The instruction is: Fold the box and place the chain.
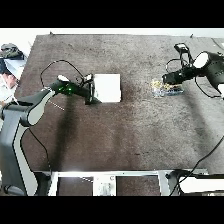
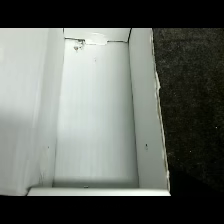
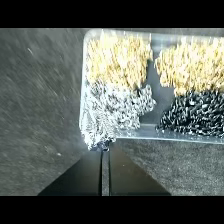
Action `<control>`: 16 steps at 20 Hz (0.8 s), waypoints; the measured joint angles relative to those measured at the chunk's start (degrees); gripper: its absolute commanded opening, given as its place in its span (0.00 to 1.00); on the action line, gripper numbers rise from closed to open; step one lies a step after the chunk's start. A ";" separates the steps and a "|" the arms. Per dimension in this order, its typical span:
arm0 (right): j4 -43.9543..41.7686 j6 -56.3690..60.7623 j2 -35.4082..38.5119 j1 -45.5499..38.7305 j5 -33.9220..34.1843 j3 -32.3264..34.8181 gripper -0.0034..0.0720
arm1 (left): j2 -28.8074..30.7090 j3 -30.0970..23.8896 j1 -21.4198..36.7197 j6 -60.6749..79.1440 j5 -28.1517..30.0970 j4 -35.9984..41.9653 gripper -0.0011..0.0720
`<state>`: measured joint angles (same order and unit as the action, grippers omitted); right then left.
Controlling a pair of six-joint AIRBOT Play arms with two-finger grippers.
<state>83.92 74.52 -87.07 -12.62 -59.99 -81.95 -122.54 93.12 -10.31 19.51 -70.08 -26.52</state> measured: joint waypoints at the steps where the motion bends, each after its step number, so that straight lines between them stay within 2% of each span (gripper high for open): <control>1: 0.31 -0.02 -0.72 0.00 -0.17 0.00 0.03 | 0.00 0.00 0.00 0.00 0.00 0.00 0.74; 4: 1.14 0.02 -2.10 0.00 0.85 0.00 0.08 | 0.00 0.00 0.00 -0.02 0.00 0.00 0.74; 8: 1.27 0.17 -2.73 0.00 2.82 0.00 0.08 | 0.00 0.00 0.00 0.00 0.00 0.00 0.74; 10: 1.27 0.24 -2.82 0.00 3.30 0.00 0.39 | 0.00 0.00 0.00 0.00 0.00 0.00 0.74; 11: 1.29 0.20 -2.86 0.00 3.43 0.00 0.19 | 0.00 0.00 0.00 0.00 0.00 0.00 0.74; 12: 1.29 0.20 -2.89 0.00 3.52 -0.02 0.10 | 0.00 0.00 0.00 0.00 0.00 0.00 0.74; 16: 1.31 0.15 -2.93 0.00 3.78 -0.02 0.11 | 0.00 0.00 0.00 0.00 -0.02 0.00 0.74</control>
<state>85.23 74.67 -90.00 -12.62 -56.21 -81.97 -122.54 93.12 -10.31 19.51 -70.11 -26.52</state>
